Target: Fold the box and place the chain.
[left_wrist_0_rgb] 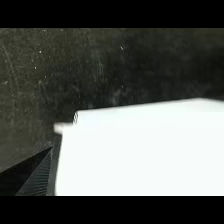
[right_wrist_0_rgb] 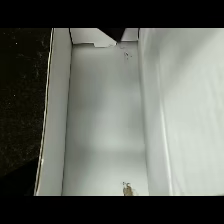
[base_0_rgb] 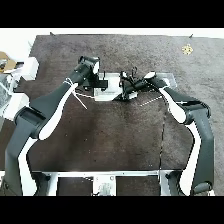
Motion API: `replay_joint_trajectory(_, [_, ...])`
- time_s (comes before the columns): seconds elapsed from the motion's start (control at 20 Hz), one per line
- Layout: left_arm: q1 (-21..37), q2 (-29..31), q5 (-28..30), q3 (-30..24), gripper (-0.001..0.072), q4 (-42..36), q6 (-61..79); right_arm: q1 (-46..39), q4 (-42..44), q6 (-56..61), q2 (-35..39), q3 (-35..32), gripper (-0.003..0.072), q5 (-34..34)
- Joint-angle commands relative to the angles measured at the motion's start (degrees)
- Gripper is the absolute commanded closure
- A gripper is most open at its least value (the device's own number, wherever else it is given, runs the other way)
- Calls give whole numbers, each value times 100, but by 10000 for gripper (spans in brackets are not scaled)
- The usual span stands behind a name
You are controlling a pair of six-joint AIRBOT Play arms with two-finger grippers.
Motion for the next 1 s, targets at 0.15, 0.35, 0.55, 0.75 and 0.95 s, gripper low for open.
replay_joint_trajectory(0.15, [46, 481, -190, 120, 97, 116, 2024, -2, 2, 2, 4, 4, 249, 4])
replay_joint_trajectory(0.35, [127, 660, 7, 125, 97, 33, 2671, -2, 2, 2, 4, 7, 249, 7])
replay_joint_trajectory(0.55, [201, 654, 199, -24, 97, -568, 2144, -2, 0, 2, 4, 4, 249, 4])
replay_joint_trajectory(0.75, [201, 645, 286, -328, 97, -549, 1287, -2, 2, 2, 4, 4, 249, 4])
replay_joint_trajectory(0.95, [225, 560, 9, -481, 306, -391, -208, -2, 2, 2, 4, 4, 249, 7])
